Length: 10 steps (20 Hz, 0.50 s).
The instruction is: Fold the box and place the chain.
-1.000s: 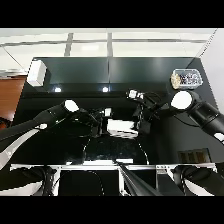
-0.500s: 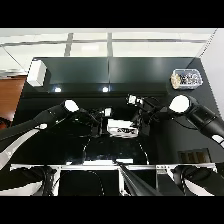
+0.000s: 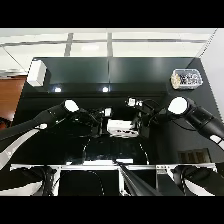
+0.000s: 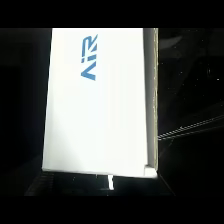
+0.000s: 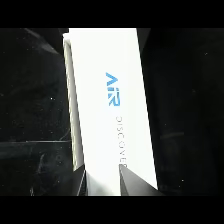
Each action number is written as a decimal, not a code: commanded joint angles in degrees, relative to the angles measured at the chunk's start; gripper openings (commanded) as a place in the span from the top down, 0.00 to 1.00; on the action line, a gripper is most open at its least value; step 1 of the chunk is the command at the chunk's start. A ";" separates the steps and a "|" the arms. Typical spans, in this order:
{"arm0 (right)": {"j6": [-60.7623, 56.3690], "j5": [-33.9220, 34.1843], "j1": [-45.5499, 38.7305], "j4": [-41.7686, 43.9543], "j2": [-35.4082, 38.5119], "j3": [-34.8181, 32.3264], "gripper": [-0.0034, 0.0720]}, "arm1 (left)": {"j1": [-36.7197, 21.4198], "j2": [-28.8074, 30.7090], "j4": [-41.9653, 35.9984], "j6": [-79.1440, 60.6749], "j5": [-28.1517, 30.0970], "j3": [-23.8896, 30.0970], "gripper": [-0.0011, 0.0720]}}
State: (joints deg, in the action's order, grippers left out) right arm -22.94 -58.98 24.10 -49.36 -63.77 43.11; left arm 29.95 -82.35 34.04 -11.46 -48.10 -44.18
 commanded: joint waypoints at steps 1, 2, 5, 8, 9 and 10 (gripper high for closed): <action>-0.13 -0.11 0.07 -0.20 -0.07 -0.52 0.67 | 0.02 -0.04 0.02 -0.02 -0.02 -0.02 0.45; -0.15 -0.15 0.07 -0.17 -0.07 -0.52 0.67 | 0.02 -0.04 0.02 -0.02 -0.02 -0.02 0.45; -0.15 -0.13 0.07 -0.13 -0.07 -0.79 0.51 | 0.02 -0.07 0.02 -0.02 0.00 -0.02 0.45; -0.15 -0.13 0.07 -0.13 -0.09 -2.19 0.51 | 0.02 -0.07 0.02 -0.02 0.00 -0.02 0.45; -0.15 -0.13 0.07 -0.09 -0.09 -2.89 0.51 | 0.02 -0.07 0.02 -0.02 0.00 -0.02 0.45; -0.15 -0.13 0.07 -0.13 -0.09 -3.56 0.51 | 0.02 -0.07 0.02 -0.02 0.02 -0.02 0.45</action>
